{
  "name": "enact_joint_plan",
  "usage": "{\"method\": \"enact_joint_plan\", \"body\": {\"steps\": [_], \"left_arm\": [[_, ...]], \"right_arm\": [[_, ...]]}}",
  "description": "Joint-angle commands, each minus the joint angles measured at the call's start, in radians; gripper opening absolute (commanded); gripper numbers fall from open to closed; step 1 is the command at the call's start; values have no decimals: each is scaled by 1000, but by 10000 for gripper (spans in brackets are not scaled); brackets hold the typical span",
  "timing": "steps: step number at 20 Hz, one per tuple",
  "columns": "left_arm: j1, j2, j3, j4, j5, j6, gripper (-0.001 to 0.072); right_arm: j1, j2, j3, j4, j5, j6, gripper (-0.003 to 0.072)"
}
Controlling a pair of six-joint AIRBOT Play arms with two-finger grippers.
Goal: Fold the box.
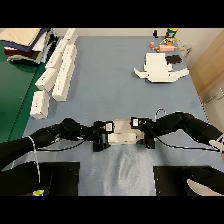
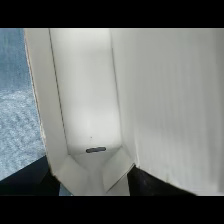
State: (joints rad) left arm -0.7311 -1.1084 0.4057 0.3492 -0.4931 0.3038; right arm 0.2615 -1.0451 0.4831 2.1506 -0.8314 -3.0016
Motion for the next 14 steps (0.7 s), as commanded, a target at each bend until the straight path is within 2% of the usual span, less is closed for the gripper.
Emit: {"method": "enact_joint_plan", "body": {"steps": [1,5,6,7,14], "left_arm": [[-16,-14,9,-4,19,-2,673],[-17,-14,9,-5,23,-5,654],[-17,-14,9,-5,23,-5,540],[-17,-17,11,-5,23,-6,464],[-17,-18,13,-5,32,-17,467]], "right_arm": [[0,-1,0,0,0,0,505],[0,-1,0,0,0,0,505],[0,-1,0,0,0,0,505],[0,-1,0,0,0,0,505],[0,-1,0,0,0,0,505]]}}
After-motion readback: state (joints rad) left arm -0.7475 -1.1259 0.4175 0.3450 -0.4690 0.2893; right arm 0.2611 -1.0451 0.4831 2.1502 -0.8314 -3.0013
